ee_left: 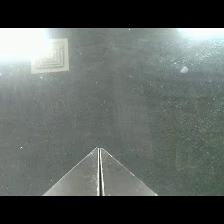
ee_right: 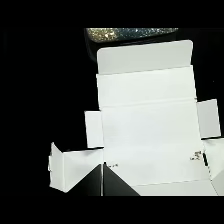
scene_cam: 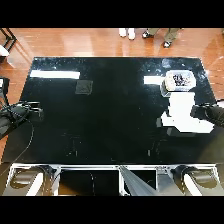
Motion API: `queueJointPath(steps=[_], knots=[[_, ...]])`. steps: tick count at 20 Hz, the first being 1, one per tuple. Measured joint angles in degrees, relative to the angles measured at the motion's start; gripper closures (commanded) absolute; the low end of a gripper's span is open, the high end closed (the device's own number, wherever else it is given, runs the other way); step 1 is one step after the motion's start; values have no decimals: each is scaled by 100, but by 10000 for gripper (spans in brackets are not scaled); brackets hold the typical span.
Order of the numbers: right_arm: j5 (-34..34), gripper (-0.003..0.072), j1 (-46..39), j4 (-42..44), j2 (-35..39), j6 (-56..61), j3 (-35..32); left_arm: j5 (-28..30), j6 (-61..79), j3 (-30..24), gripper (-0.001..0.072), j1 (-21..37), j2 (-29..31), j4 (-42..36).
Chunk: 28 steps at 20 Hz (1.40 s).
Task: Fold the box and place the chain.
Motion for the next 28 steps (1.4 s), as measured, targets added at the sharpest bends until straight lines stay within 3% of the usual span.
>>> queueJointPath(steps=[19, 24, 25, 26, 27, 28], knots=[[-20, 666, 0, 0, 0, 0, -2, 61, -2, -2, 692, 0, -2, -15], [-341, 664, 0, 7, 0, 0, -2, 380, -2, -2, 692, 0, -2, -494], [-402, 535, 0, 37, 0, 0, -2, 393, -2, -2, 628, 0, -2, -575], [-474, -34, 0, 96, 0, 2, -2, 490, 2, -4, 285, 0, -11, -636], [-533, -27, 0, 131, 0, 2, -7, 553, -2, -2, 65, 0, -22, -688], [-579, -27, 0, 138, -2, -2, -9, 584, -2, -4, 64, 0, -46, -730]])
